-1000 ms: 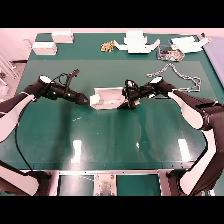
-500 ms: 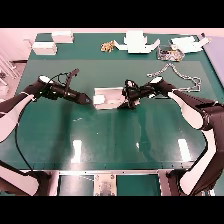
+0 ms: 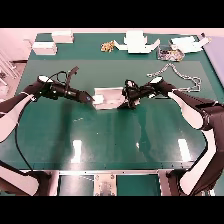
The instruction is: Fold the box and place the chain.
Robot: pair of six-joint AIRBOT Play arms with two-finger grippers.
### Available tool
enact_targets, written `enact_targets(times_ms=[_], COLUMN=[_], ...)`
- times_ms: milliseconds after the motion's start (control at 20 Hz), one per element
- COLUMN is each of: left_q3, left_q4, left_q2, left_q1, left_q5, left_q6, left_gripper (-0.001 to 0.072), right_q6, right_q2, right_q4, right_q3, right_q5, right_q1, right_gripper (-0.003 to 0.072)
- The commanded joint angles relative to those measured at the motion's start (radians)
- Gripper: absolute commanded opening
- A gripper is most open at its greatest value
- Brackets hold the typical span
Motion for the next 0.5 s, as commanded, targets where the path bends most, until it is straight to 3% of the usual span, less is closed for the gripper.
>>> enact_targets(times_ms=[0, 100, 150, 350, 400, 450], left_q3=[0.001, 0.001, 0.001, 0.001, 0.001, 0.001], left_q4=[-0.034, -0.034, -0.034, -0.023, -0.023, -0.023], left_q2=[0.000, 0.000, 0.000, 0.000, 0.000, 0.000], left_q1=[0.000, 0.000, 0.000, 0.000, 0.000, 0.000], left_q5=[-0.025, -0.030, -0.029, -0.022, -0.021, -0.021], left_q6=[0.004, 0.003, 0.003, -0.008, -0.008, -0.008], left_gripper=[0.0138, 0.0119, 0.0160, 0.0159, 0.0213, 0.0393], right_q6=[0.000, 0.000, 0.000, 0.000, 0.000, 0.000], right_q2=[0.000, 0.000, 0.000, 0.000, 0.000, 0.000], right_q4=[0.000, 0.000, 0.000, 0.000, 0.000, 0.000], right_q3=[0.000, 0.000, 0.000, 0.000, 0.000, 0.000], right_q5=[0.000, 0.000, 0.000, 0.000, 0.000, 0.000], right_q1=[0.000, 0.000, 0.000, 0.000, 0.000, 0.000], right_gripper=[0.0567, 0.0566, 0.0566, 0.0566, 0.0566, 0.0566])
